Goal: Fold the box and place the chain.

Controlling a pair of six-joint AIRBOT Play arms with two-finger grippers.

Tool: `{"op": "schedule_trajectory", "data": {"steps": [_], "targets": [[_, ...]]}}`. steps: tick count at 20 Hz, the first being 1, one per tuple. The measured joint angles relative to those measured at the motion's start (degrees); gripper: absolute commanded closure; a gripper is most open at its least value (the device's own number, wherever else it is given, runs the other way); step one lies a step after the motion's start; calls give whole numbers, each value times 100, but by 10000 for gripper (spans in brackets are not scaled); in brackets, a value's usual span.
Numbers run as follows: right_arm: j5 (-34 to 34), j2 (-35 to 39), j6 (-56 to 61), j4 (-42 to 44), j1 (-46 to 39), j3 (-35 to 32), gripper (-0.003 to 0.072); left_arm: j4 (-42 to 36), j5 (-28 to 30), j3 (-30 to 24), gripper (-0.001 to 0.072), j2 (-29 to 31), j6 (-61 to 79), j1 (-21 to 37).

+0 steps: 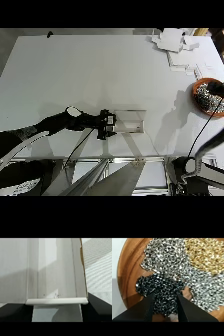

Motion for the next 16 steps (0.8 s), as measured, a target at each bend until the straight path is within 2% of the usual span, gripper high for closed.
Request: {"op": "schedule_trajectory", "data": {"steps": [3, 16], "targets": [[-2, -256, -256, 291, -22, 0, 467, 0, 0, 0, 434, 0, 0, 0], [367, -612, -468, 398, -28, -2, 471, -2, 0, 0, 434, 0, 0, 0]]}}
